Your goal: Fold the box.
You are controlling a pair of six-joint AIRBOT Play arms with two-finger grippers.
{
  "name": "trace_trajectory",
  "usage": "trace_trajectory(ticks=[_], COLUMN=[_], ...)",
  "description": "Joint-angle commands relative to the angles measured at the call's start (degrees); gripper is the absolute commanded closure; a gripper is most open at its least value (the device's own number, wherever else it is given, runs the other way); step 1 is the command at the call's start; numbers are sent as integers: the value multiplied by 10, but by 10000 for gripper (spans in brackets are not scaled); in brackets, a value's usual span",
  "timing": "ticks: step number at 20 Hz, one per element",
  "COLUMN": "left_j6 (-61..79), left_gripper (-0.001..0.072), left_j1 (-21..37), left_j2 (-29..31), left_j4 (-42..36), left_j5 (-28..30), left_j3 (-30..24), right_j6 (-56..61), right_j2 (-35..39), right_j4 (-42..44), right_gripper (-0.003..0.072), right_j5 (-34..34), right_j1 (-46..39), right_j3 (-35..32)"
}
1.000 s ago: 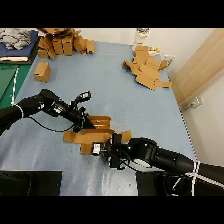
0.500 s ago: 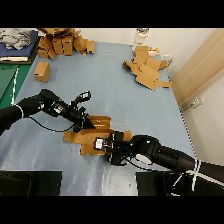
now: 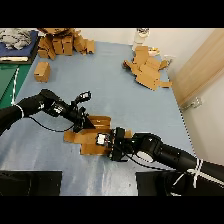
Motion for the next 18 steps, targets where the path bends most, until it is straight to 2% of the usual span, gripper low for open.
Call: trace_trajectory(ticks=[1, 4, 10, 18], left_j6=[0, 0, 0, 0], left_gripper=[696, 696, 696, 696], left_j1=[0, 0, 0, 0], left_j2=[0, 0, 0, 0], left_j4=[0, 0, 0, 0], left_j5=[0, 0, 0, 0], left_j3=[0, 0, 0, 0], right_j6=[0, 6, 37, 40], right_j2=[13, 14, 3, -3], right_j4=[11, 7, -71, -41], right_gripper=[-31, -31, -31, -31], right_j5=[33, 30, -3, 0], right_j1=[35, 50, 49, 49], right_j3=[-1, -9, -10, -10])
